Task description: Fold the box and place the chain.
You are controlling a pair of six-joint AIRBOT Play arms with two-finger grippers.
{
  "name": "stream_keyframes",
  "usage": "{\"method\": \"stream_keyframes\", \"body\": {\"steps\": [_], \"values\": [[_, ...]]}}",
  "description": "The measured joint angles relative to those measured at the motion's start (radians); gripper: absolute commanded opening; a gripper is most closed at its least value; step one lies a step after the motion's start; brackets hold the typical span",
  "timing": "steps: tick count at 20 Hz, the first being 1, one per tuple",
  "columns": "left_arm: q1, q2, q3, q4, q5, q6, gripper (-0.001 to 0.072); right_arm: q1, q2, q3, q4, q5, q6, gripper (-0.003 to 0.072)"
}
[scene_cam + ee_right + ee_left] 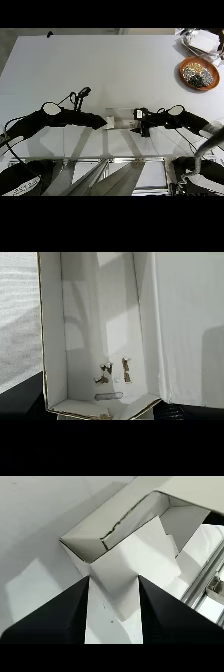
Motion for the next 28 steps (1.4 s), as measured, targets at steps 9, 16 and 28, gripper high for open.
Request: {"method": "stream_keyframes", "body": {"steps": [9,16,28], "values": [[-0.087,-0.014,0.07,0.16,0.069,-0.237,0.0441,0.0,0.0,0.0,0.0,0.0,0.0,0.0397],[-0.138,-0.029,0.138,0.378,0.075,-0.516,0.0441,0.0,0.0,0.0,0.0,0.0,0.0,0.0397],[-0.231,-0.092,0.258,0.597,0.037,-0.828,0.044,0.0,0.0,0.0,0.0,0.0,0.0,0.0397]]}}
